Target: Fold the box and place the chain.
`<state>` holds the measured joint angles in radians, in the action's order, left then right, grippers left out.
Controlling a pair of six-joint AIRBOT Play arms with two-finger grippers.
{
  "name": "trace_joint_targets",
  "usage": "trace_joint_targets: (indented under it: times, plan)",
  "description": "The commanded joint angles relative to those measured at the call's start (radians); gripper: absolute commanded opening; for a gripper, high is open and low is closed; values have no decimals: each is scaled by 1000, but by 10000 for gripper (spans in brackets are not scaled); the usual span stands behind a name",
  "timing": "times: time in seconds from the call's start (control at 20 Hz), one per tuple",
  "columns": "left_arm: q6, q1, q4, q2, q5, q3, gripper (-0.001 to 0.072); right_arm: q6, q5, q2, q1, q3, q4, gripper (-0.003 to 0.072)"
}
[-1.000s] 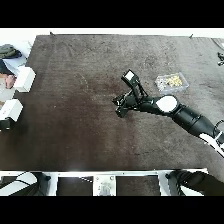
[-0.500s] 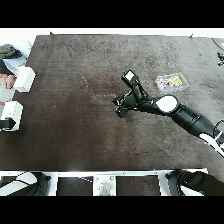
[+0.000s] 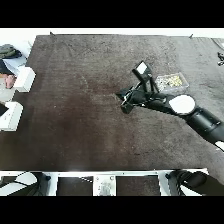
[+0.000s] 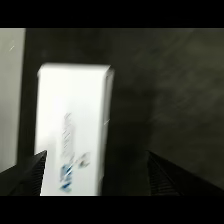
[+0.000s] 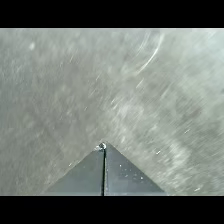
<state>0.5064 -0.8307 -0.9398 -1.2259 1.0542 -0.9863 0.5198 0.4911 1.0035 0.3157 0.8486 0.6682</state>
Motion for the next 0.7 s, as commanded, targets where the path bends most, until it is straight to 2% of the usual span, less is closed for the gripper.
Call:
trace_joint_targets:
  times: [0.0,0.05,0.15,0.2,0.25,0.4,0.5,0.6,0.65]
  plan:
    - [-48,-1,288,1,175,-103,643,1,-2,-90,-26,1,1,-16]
    - [-74,1,370,1,222,-132,416,1,-1,-119,-32,1,1,-15]
    - [-136,19,481,2,310,-180,34,2,-1,-166,-34,1,2,-15]
    - [-148,45,486,7,314,-196,8,5,-1,-176,-35,0,3,-15]
    - [-149,92,466,20,261,-196,7,39,-2,-177,-34,0,19,-16]
    - [-190,268,454,107,-14,-177,4,122,-11,-181,-33,0,31,-17]
    - [-332,381,546,201,-214,-123,4,134,-27,-205,-33,0,48,-18]
    - [-484,462,696,303,-319,-32,3,208,-77,-253,-33,-1,121,-18]
    - [-538,497,728,348,-359,18,4,277,-108,-284,-33,-6,198,-18]
